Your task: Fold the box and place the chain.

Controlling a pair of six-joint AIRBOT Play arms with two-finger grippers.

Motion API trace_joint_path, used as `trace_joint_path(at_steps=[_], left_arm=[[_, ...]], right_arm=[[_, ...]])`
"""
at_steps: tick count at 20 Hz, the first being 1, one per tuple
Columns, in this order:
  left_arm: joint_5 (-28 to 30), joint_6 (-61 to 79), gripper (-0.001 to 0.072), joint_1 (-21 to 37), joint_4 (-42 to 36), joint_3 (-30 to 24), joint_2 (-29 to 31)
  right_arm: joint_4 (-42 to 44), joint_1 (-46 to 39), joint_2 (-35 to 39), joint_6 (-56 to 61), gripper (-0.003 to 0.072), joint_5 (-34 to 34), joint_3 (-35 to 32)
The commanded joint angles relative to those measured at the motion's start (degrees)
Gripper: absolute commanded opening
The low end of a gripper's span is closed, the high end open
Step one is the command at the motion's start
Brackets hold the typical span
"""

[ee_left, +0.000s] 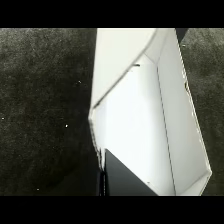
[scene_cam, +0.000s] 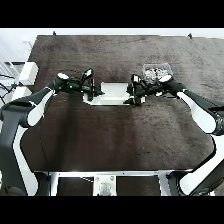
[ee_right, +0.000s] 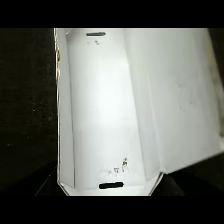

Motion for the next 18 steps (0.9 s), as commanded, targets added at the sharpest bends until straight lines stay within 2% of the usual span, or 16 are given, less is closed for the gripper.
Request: trace_joint_path(at_steps=[1,10,18], left_arm=[[0.22,0.0,0.0019,0.0,0.0,-0.02,-0.04],[0.22,0.02,0.0019,0.0,0.0,-0.02,-0.04],[0.22,0.02,0.0019,-0.02,0.0,-0.02,-0.04]], right_arm=[[0.04,0.07,-2.4,-1.16,0.0615,4.57,2.64],[0.2,0.0,-5.05,-1.16,0.0615,5.25,4.68],[0.22,0.02,-8.24,-0.04,0.0615,5.33,9.49]])
